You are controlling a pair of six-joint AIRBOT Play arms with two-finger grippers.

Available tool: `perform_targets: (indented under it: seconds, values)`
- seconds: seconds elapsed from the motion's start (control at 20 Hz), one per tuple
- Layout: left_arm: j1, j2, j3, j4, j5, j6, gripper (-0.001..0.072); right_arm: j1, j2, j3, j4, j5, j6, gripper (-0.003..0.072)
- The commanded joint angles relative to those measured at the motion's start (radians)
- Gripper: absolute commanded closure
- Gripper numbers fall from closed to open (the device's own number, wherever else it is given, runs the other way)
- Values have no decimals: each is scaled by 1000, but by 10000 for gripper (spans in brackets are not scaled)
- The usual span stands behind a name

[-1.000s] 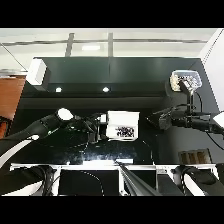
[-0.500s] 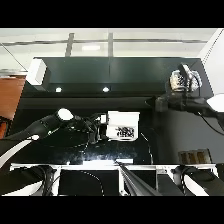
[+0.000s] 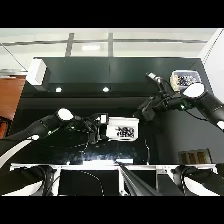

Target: Fold the box and place the chain.

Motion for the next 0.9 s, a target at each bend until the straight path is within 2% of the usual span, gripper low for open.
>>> perform_targets:
  seconds: [0.0,0.4,0.6,0.85]
  values:
    - [-1,-1,1,0,0,1,294,22,3,10,-43,147,-86,-14]
    - [-1,-1,1,0,0,1,294,185,3,-3,-209,89,-85,-13]
    - [-1,-1,1,0,0,1,294,220,7,-3,-220,48,-83,-13]
    - [-1,-1,1,0,0,1,294,220,132,-25,-254,103,47,-13]
